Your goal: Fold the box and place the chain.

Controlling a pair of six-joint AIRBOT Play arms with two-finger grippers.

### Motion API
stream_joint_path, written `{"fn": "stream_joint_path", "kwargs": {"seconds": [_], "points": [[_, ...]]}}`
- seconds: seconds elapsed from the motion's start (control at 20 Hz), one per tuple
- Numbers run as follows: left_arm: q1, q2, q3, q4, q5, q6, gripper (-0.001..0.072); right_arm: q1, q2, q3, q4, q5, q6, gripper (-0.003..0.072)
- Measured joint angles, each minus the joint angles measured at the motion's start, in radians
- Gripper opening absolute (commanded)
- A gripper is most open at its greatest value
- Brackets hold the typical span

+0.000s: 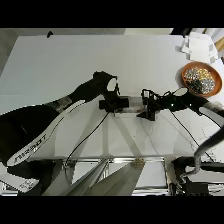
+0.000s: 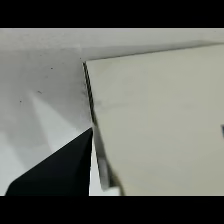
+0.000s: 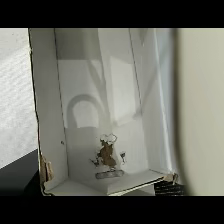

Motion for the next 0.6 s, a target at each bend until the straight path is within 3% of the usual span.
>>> {"fn": "stream_joint_path", "kwargs": {"seconds": [0.3, 0.4, 0.45, 0.55, 0.6], "points": [[0.066, 0.101, -0.032, -0.007, -0.055, 0.161, 0.0299, 0.000, 0.000, 0.000, 0.000, 0.000, 0.000, 0.0559], [0.101, 0.153, -0.077, -0.020, -0.066, 0.259, 0.0458, 0.000, 0.000, 0.000, 0.000, 0.000, 0.000, 0.0559], [0.120, 0.182, -0.108, -0.024, -0.066, 0.327, 0.0490, 0.000, 0.000, 0.000, 0.000, 0.000, 0.000, 0.0559], [0.161, 0.252, -0.192, -0.032, -0.040, 0.527, 0.0622, 0.000, 0.000, 0.000, 0.000, 0.000, 0.000, 0.0559], [0.179, 0.284, -0.240, -0.040, -0.013, 0.657, 0.0632, 0.000, 0.000, 0.000, 0.000, 0.000, 0.000, 0.0559]]}}
